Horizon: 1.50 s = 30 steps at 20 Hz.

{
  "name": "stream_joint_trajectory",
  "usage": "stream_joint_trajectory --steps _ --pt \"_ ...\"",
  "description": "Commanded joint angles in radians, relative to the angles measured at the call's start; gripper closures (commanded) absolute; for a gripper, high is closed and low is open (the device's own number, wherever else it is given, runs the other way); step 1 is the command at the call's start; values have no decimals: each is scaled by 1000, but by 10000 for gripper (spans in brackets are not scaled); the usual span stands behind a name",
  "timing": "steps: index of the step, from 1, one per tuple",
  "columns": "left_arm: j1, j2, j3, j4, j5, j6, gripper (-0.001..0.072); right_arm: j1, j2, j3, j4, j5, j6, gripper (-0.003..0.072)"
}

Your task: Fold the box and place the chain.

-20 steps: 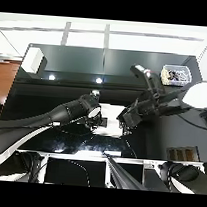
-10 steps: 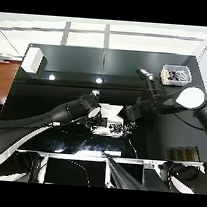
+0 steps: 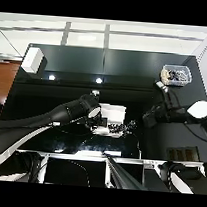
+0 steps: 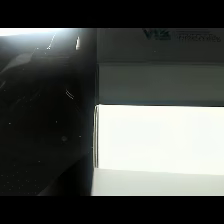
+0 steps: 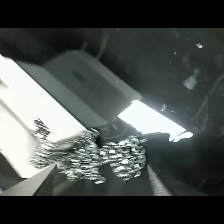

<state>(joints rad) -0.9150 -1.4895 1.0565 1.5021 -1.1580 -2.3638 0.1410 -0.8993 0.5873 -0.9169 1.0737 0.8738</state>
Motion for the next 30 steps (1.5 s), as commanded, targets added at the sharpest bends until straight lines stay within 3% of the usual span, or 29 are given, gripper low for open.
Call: stream_joint_trajectory --steps 1,7,13,23,30 --pt "0 0 0 0 0 0 678 61 5 -136 0 -218 -365 -34" --pt "0 0 0 0 -2 0 678 189 2 -195 4 -264 -717 -34" --pt "0 0 0 0 -2 0 678 270 -10 -206 41 -270 -772 -34" --pt "0 0 0 0 -2 0 678 273 -95 -209 9 -267 -859 -34" --pt "0 0 0 0 -2 0 678 273 -98 -209 79 -322 -912 -34"
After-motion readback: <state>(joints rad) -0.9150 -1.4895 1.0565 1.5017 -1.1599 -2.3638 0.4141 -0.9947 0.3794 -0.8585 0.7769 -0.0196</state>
